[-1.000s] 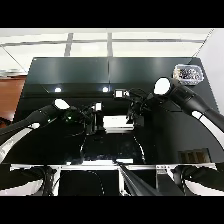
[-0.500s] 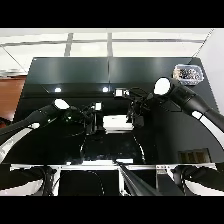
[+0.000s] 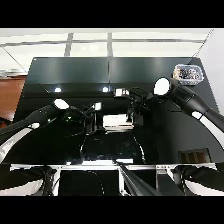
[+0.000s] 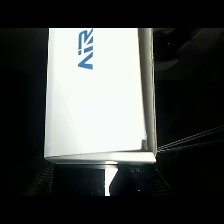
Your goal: Fold the box and place the chain.
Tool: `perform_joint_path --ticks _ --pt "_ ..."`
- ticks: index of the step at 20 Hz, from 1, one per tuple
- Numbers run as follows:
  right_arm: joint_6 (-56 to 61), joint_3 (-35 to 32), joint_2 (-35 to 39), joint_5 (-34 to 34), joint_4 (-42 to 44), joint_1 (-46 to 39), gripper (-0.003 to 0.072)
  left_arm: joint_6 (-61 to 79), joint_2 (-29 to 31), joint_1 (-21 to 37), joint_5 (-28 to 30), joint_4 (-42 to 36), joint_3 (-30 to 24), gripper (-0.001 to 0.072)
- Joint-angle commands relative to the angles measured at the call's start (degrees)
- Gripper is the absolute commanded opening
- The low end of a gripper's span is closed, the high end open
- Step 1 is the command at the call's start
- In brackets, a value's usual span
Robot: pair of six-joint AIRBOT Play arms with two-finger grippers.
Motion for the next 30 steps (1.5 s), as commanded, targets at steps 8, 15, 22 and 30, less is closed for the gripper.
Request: perform_joint_path --ticks 8,15,22,30 --pt "0.15 0.00 0.00 -0.15 -0.07 0.17 0.0241 0.11 -0.02 -0.02 -0.15 0.11 0.02 0.0291" --pt "0.15 -0.02 0.00 0.90 -0.72 0.28 0.0241 0.11 -0.02 -0.02 -0.15 0.11 0.02 0.0292" --pt "0.15 -0.02 -0.17 0.92 -0.70 0.28 0.0242 0.11 -0.02 -0.02 -0.15 0.11 0.02 0.0293" --pt "0.15 -0.02 -0.46 1.46 -0.70 0.28 0.0242 0.11 -0.02 -0.02 -0.15 0.11 0.02 0.0293"
